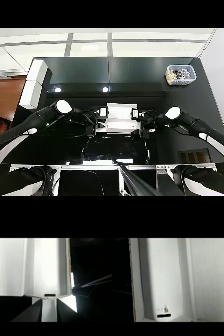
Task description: Fold the box and place the chain.
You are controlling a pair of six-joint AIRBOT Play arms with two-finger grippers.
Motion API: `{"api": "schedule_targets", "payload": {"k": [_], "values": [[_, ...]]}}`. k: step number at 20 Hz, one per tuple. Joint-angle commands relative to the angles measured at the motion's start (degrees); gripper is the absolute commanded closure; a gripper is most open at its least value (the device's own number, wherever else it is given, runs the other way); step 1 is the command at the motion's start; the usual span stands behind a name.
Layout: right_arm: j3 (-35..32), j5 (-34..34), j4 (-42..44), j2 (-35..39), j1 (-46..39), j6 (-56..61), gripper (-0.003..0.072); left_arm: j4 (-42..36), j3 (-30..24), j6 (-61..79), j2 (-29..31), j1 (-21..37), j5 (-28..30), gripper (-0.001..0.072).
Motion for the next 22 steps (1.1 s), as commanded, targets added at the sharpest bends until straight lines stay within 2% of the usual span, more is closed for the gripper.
{"api": "schedule_targets", "payload": {"k": [1, 4, 7, 8, 9, 10, 11, 12, 13, 14, 15, 16, 17, 18, 19, 22], "values": [[0.0, 0.0, 0.0, 0.0, 0.0, 0.0, 0.0546, -3.4, 0.0, -1.6, -1.4, -2.0, 1.2, 0.0489], [0.0, 0.0, 0.0, 0.0, 0.0, 0.0, 0.0546, -8.4, 0.1, -1.6, -2.7, -4.0, 5.7, 0.0487], [0.0, 0.0, 0.0, 0.0, 0.0, 0.0, 0.0546, -8.2, 0.0, -1.7, -3.1, -3.8, 5.3, 0.0489], [0.0, 0.0, 0.0, 0.0, 0.0, 0.0, 0.0546, -8.1, 0.1, -1.7, -3.1, -3.9, 5.3, 0.0525], [0.0, 0.0, 0.0, 0.0, 0.0, 0.0, 0.0546, -8.1, 0.1, -1.7, -3.1, -3.9, 5.3, 0.0640], [0.0, 0.0, 0.0, 0.0, 0.0, 0.0, 0.0546, -8.2, 0.1, -1.7, -3.1, -3.9, 5.2, 0.0639], [0.0, 0.0, 0.0, 0.0, 0.0, 0.0, 0.0546, -8.2, 0.1, -1.7, -3.1, -3.9, 5.3, 0.0522], [0.0, 0.0, 0.0, 0.0, 0.0, 0.0, 0.0546, -8.2, 0.1, -1.7, -3.1, -4.0, 5.4, 0.0303], [0.0, 0.0, 0.0, 0.0, 0.0, 0.0, 0.0546, -8.1, 0.1, -1.7, -3.1, -3.9, 5.3, 0.0349], [0.0, 0.0, 0.0, 0.0, 0.0, 0.0, 0.0546, -8.1, 0.1, -1.7, -3.1, -3.8, 5.3, 0.0495], [0.0, 0.0, 0.0, 0.0, 0.0, 0.0, 0.0546, -8.2, 0.1, -1.9, -3.0, -3.9, 5.3, 0.0432], [0.0, 0.0, 0.0, 0.0, 0.0, 0.0, 0.0546, -8.4, 0.1, -2.9, -3.0, -3.9, 5.4, 0.0269], [0.0, 0.0, 0.0, 0.0, 0.0, 0.0, 0.0546, -8.0, 0.1, -4.1, -2.7, -3.7, 5.3, 0.0259], [0.0, 0.0, 0.0, 0.0, 0.0, 0.0, 0.0546, -6.8, 0.1, -6.9, -2.0, -3.2, 5.3, 0.0446], [0.0, 0.0, 0.0, 0.0, 0.0, 0.0, 0.0546, -3.6, 0.5, -9.7, -0.8, -2.4, 4.1, 0.0671], [0.0, 0.0, 0.0, 0.0, 0.0, 0.0, 0.0546, 7.6, 2.0, -28.7, 5.3, 2.5, -1.8, 0.0681]]}}
